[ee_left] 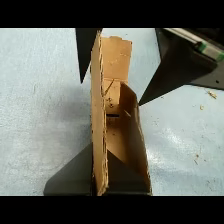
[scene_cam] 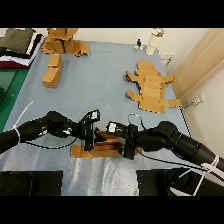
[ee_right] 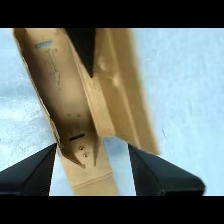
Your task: Fold the box.
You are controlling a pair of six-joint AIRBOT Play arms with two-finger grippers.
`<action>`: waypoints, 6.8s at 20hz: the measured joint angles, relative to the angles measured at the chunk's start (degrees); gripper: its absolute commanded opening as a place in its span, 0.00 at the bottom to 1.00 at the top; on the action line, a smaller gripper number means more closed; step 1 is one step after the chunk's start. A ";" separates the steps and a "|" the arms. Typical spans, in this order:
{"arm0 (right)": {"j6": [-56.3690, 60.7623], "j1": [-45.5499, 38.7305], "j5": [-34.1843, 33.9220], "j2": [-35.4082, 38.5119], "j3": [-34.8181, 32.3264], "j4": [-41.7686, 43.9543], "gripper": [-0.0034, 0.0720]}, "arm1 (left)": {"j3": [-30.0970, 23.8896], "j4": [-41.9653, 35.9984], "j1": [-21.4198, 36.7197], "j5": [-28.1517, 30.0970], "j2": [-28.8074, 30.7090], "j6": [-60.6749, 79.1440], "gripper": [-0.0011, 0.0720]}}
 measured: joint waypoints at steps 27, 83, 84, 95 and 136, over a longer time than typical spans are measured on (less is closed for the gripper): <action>-29.62 -8.52 -0.26 -14.40 -0.13 16.20 0.98 | -0.02 0.00 0.00 -0.04 0.00 0.00 0.03; -43.08 -10.84 7.76 -9.42 -9.42 26.88 0.68 | -0.02 -0.02 0.00 -0.04 0.00 0.00 0.03; -43.08 -10.84 7.61 -9.42 -9.40 26.88 0.68 | -0.02 0.00 0.00 -0.04 0.00 0.00 0.03; -43.06 -10.88 5.88 -9.38 -9.38 26.88 0.68 | -0.02 -0.04 -0.17 -0.66 0.00 0.13 0.03; -43.06 -10.88 5.53 -9.38 -9.38 26.64 0.68 | -2.91 3.30 -16.96 21.22 15.76 -96.70 0.03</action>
